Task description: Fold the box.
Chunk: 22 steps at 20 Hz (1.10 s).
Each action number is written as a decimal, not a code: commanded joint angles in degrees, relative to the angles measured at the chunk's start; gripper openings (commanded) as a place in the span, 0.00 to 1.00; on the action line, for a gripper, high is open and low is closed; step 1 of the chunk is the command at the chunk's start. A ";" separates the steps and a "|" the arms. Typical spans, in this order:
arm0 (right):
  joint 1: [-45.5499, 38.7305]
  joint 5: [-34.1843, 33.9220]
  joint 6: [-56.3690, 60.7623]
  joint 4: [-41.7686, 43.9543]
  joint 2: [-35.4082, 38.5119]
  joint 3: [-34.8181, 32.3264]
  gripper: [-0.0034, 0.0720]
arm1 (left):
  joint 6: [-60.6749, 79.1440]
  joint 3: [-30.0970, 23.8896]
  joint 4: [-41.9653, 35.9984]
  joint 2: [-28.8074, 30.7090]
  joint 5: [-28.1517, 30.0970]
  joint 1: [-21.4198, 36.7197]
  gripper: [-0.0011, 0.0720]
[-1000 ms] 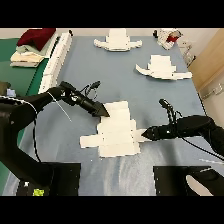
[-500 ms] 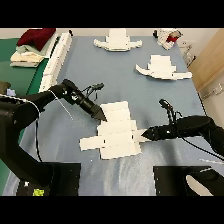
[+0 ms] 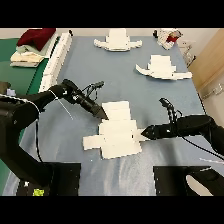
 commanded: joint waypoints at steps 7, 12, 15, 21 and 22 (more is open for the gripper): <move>-0.04 2.16 10.62 -33.64 0.04 7.93 0.50 | 11.45 2.62 -0.39 2.16 1.27 -1.73 0.03; -0.04 6.21 19.28 -38.77 0.09 9.88 0.51 | 15.41 1.36 5.18 10.84 9.31 -6.73 0.02; -0.02 10.27 24.48 -38.69 0.09 10.64 0.51 | 18.71 -3.76 5.33 18.64 16.13 -9.70 0.02; -0.02 10.91 27.10 -38.49 0.07 10.58 0.51 | 27.04 -21.05 5.29 39.26 38.69 -19.12 0.02; -0.02 10.91 27.52 -38.49 0.07 10.58 0.51 | 28.63 -24.48 5.27 42.32 44.06 -21.27 0.02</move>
